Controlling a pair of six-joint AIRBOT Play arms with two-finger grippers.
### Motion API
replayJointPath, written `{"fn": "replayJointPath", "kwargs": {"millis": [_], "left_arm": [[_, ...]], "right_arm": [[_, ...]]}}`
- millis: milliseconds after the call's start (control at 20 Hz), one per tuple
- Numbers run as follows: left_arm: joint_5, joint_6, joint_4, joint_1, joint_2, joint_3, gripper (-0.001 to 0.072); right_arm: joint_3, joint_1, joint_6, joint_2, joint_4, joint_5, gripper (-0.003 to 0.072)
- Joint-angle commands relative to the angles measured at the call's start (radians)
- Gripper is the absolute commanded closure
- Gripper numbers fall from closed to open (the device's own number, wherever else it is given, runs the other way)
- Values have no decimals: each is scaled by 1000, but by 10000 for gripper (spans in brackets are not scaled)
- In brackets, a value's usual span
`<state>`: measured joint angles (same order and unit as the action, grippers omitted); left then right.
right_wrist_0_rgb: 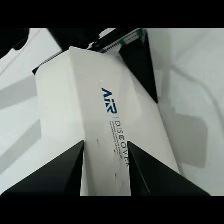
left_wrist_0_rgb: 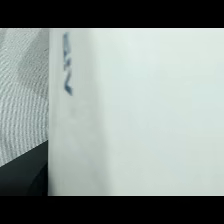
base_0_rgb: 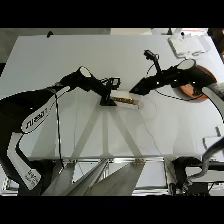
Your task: Fold the box and place the chain.
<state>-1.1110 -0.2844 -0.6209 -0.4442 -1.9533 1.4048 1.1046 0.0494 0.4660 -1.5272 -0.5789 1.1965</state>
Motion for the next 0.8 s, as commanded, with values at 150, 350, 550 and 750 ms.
{"fn": "replayJointPath", "kwargs": {"millis": [150,350,550,750], "left_arm": [[0,0,0,0,0,1,559],[0,0,0,0,0,1,559],[0,0,0,0,0,1,559],[0,0,0,0,0,1,559]], "right_arm": [[0,-19,-130,-7,-39,21,341],[-1,-45,-238,12,-70,1,174],[-3,-79,-269,66,-133,-121,174],[-11,-86,-257,73,-212,-190,175]]}}
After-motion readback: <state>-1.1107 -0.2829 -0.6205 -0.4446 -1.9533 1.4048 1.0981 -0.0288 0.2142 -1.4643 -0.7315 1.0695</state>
